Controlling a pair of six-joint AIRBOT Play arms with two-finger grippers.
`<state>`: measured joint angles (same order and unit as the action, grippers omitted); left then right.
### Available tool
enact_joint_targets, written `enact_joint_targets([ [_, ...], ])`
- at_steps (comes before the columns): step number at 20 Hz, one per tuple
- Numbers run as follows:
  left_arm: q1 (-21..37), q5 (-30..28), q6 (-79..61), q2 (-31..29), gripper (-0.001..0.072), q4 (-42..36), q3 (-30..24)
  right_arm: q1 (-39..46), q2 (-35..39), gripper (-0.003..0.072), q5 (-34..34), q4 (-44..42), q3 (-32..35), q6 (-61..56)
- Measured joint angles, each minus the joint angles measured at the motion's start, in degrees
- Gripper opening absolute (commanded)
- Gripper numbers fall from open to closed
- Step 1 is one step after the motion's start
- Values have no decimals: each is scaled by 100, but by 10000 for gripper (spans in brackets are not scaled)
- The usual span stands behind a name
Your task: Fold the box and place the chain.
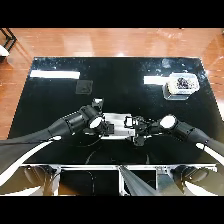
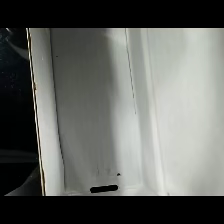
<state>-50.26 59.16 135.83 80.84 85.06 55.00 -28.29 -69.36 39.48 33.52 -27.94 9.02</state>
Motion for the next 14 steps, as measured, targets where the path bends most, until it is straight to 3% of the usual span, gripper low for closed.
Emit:
enact_joint_targets([
  [6, 0, -20, 15, 46, 432, 35, 20, -2, 0, 468, 0, -2, 0, -2],
  [7, 0, -15, 15, 87, 391, 37, 20, -2, 0, 468, 0, 0, -2, -2],
  [8, 0, -17, 17, 125, 305, 37, 20, -2, 0, 467, 0, 0, 0, -2],
  [9, 0, -17, 17, 155, 288, 28, 24, -2, 0, 468, 0, 0, 0, -2],
  [14, -4, -2, 13, 227, 289, 28, 31, -2, 0, 468, 0, 0, 0, -2],
])
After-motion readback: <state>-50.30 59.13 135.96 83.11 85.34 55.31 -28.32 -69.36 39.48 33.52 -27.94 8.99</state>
